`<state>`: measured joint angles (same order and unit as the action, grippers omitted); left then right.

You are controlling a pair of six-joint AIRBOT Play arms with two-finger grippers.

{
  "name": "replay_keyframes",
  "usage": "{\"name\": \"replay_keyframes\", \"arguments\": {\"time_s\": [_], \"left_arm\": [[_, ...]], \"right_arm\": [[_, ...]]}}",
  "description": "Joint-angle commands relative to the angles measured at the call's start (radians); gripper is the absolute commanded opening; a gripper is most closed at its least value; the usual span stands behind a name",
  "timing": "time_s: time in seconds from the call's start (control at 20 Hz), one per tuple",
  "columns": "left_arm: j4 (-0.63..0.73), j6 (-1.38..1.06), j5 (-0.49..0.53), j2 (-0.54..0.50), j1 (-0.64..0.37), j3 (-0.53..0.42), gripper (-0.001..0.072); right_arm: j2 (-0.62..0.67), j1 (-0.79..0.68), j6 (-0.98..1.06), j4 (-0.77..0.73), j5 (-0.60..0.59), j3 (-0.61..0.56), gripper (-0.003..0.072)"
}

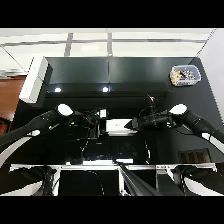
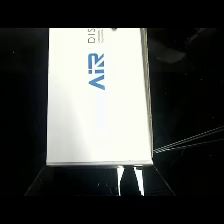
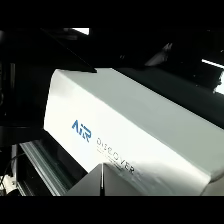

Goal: Fold the box and place the chain.

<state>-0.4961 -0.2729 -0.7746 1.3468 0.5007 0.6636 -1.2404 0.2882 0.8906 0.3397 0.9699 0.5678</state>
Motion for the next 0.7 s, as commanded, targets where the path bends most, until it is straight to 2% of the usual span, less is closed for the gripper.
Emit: {"name": "replay_keyframes", "arguments": {"time_s": [0.0,0.45,0.55,0.65], "left_arm": [[0.0,0.0,0.0,0.0,0.0,0.0,0.0404],[0.0,0.0,0.0,0.0,0.0,0.0,0.0404],[0.0,0.0,-0.001,0.0,0.0,0.0,0.0404],[0.003,0.0,-0.007,0.0,-0.003,0.0,0.0404]], "right_arm": [[-0.013,0.003,0.002,0.039,-0.021,-0.001,0.0018],[-0.013,0.003,-0.012,0.051,-0.026,0.001,0.0018],[-0.003,-0.002,-0.015,0.046,0.0,0.016,0.0019],[0.018,-0.031,-0.016,0.052,0.082,0.052,0.0019]]}}
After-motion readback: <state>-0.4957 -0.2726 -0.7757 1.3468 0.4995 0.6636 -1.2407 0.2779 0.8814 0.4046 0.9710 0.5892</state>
